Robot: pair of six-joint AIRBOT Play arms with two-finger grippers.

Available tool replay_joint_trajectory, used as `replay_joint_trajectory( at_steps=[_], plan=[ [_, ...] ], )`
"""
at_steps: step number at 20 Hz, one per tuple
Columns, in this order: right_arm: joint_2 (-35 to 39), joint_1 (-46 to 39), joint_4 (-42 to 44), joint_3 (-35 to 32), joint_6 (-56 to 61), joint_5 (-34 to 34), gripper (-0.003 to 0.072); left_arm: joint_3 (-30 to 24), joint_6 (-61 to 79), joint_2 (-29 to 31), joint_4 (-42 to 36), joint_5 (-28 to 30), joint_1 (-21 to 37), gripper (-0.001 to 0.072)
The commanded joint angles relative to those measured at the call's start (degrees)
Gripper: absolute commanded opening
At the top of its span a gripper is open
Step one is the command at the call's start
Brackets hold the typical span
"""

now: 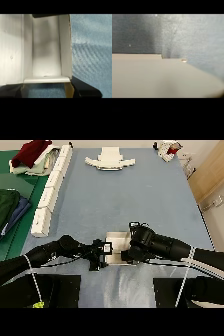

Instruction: Fold the box.

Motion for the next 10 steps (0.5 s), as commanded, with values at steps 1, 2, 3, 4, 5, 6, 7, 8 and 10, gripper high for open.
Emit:
replay_joint_trajectory(
  at_steps=[1, 2, 3, 4, 5, 6, 7, 8, 10],
  plan=[
    [0.04, 0.35, 0.57, -0.76, 1.16, 2.93, 0.0407, 0.04, -0.04, 0.0, 0.02, 0.02, -0.02, 0.0505],
    [0.02, 0.35, 0.59, -0.76, 1.14, 3.43, 0.0304, 0.04, -0.04, 0.0, 0.02, 0.02, -0.02, 0.0505],
    [0.04, 0.35, 0.59, -0.76, 1.14, 3.5, 0.0183, 0.04, -0.04, 0.0, 0.02, 0.02, -0.02, 0.0505],
    [0.04, 0.35, 0.42, -0.76, 1.11, 3.5, 0.0101, 0.04, -0.04, 0.0, 0.02, 0.02, -0.02, 0.0505],
    [0.04, 0.35, 0.33, -0.76, 1.11, 3.52, 0.0013, 0.04, -0.04, 0.0, 0.02, 0.02, -0.02, 0.0505],
    [0.02, 0.35, 0.22, -0.76, 1.11, 3.5, 0.0006, 0.04, -0.04, 0.0, 0.02, 0.02, -0.02, 0.0505],
    [0.02, 0.35, 0.17, -0.76, 1.11, 3.5, 0.0006, 0.04, -0.04, 0.0, 0.02, 0.02, -0.02, 0.0506],
    [0.02, 0.35, 0.13, -0.76, 1.11, 3.5, 0.0006, 0.04, -0.04, 0.0, 0.02, 0.02, -0.02, 0.0505],
    [0.04, 0.35, 0.15, -0.74, 1.09, 3.37, 0.0278, 0.04, -0.04, 0.0, 0.02, 0.02, -0.02, 0.0505]
  ],
)
